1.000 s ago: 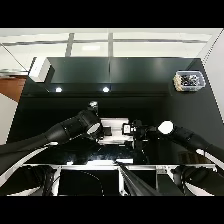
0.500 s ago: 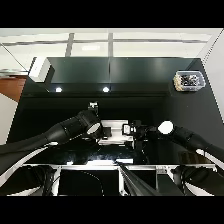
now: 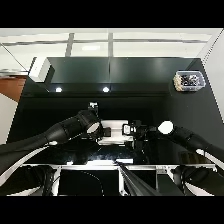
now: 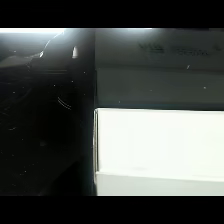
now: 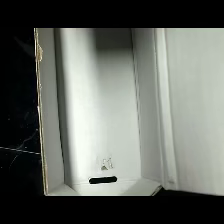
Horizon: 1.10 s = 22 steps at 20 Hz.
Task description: Fold the box and place the chain.
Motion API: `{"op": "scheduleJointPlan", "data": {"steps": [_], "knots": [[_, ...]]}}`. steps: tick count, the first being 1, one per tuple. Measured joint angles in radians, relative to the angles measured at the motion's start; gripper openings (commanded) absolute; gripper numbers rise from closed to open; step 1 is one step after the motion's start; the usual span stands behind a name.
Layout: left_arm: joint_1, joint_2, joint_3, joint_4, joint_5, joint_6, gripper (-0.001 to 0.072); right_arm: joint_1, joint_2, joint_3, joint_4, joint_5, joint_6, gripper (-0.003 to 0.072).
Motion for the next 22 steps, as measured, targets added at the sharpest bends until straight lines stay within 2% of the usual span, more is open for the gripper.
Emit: {"op": "scheduleJointPlan", "data": {"steps": [1,2,7,11,15,17,19,20,22], "knots": [[0.0,0.0,0.0,-0.003,0.0,0.004,0.0028,0.0,0.0,0.0,0.0,0.0,0.002,0.068],[0.0,0.0,0.0,-0.013,0.011,0.005,0.0028,-0.002,0.001,0.0,0.0,-0.002,0.016,0.0717],[0.001,0.0,0.0,0.003,-0.01,0.036,0.0027,-0.022,0.072,0.0,-0.03,0.052,0.092,0.0716],[0.001,0.0,0.0,0.025,-0.022,0.068,0.0027,-0.05,0.171,0.0,-0.118,0.102,0.147,0.0708],[0.001,0.0,0.0,0.034,-0.023,0.08,0.0028,-0.052,0.198,-0.003,-0.19,0.129,0.164,0.0706],[0.001,0.0,0.0,0.037,-0.013,0.084,0.0028,-0.044,0.188,-0.004,-0.206,0.132,0.163,0.0503],[0.001,0.0,0.0,0.039,-0.002,0.087,0.0027,-0.026,0.173,-0.005,-0.209,0.129,0.156,0.0348],[0.001,0.0,0.0,0.039,-0.001,0.086,0.0028,-0.017,0.166,-0.005,-0.206,0.13,0.153,0.0243],[0.001,0.0,0.0,0.039,0.001,0.086,0.0028,-0.002,0.156,-0.005,-0.186,0.125,0.151,0.0217]]}}
